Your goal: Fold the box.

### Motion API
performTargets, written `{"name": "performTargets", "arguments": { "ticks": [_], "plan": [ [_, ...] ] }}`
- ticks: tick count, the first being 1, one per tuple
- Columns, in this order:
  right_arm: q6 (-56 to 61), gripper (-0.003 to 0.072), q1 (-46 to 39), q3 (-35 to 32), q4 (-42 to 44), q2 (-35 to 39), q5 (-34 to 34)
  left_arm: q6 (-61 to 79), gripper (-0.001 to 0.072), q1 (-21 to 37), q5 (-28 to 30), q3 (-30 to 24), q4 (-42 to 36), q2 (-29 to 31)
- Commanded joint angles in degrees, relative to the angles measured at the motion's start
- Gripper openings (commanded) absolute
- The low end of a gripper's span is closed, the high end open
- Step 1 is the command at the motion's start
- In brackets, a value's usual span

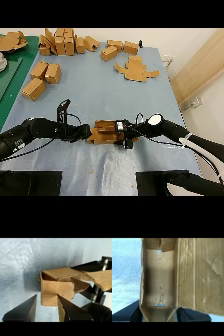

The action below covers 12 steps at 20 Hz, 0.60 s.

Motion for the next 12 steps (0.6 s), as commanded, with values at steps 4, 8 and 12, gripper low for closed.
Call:
{"name": "performTargets", "arguments": {
  "ticks": [4,8,12],
  "plan": [
    [0.0,0.0507,-0.02,0.02,0.0,0.0,0.0,-2.23,0.0394,-3.41,-0.11,4.57,2.82,-3.96],
    [0.0,0.0506,-0.02,0.02,0.0,0.0,0.0,-5.53,0.0394,-5.38,-2.49,7.98,5.81,-7.5],
    [0.0,0.0507,-0.02,0.02,0.0,0.0,0.02,-13.29,0.0394,-7.32,-7.87,12.83,14.53,-12.33]
  ]
}}
